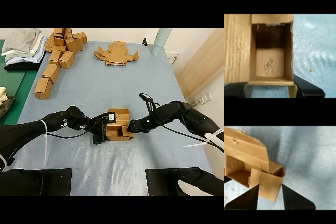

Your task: Fold the box.

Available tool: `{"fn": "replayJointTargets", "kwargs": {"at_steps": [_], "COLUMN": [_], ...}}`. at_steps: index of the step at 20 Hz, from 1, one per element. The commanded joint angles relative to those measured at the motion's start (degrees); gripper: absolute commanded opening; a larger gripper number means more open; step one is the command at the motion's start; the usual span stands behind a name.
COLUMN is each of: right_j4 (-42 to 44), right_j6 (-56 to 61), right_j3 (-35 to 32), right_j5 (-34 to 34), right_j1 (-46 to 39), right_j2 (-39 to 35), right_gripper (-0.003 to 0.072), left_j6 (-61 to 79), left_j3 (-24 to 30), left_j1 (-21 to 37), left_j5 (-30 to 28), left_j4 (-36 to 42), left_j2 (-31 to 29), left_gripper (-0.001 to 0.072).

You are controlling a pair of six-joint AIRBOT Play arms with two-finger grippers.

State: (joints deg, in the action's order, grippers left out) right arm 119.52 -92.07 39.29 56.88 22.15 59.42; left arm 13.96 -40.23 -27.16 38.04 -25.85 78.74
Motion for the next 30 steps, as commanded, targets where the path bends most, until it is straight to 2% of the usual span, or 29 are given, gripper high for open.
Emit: {"fn": "replayJointTargets", "kwargs": {"at_steps": [1,3,7,11,16,19,27,28,30], "right_j4": [-0.72,-2.67,-14.03,-22.73,-30.18,-32.13,-32.98,-32.98,-32.98], "right_j6": [2.38,4.83,16.9,28.87,41.81,47.91,53.07,53.29,53.35], "right_j3": [0.04,0.07,0.81,5.51,14.73,18.51,19.39,19.37,19.37], "right_j5": [-2.36,-2.64,-2.64,-1.88,7.58,12.68,13.7,14.01,14.14], "right_j1": [2.27,3.34,8.04,14.05,20.39,22.67,23.32,23.32,23.32], "right_j2": [1.22,1.22,1.36,3.69,12.81,17.18,20.22,20.57,21.29], "right_gripper": [0.0456,0.0455,0.0453,0.0453,0.0453,0.0453,0.0448,0.0429,0.0269], "left_j6": [0.02,0.0,0.0,0.0,0.0,0.02,0.0,0.0,0.0], "left_j3": [-0.02,-0.02,-0.02,-0.02,-0.02,-0.02,-0.02,-0.02,-0.02], "left_j1": [0.0,0.0,0.0,0.0,0.0,0.0,0.0,0.0,0.0], "left_j5": [0.0,0.0,0.0,0.0,0.0,0.0,0.0,-0.02,0.0], "left_j4": [-0.02,-0.02,-0.02,-0.02,-0.02,-0.02,-0.02,-0.04,-0.02], "left_j2": [0.02,0.02,0.02,0.02,0.02,0.02,0.02,0.02,0.02], "left_gripper": [0.0523,0.0523,0.0523,0.0523,0.0523,0.0523,0.0523,0.0523,0.0523]}}
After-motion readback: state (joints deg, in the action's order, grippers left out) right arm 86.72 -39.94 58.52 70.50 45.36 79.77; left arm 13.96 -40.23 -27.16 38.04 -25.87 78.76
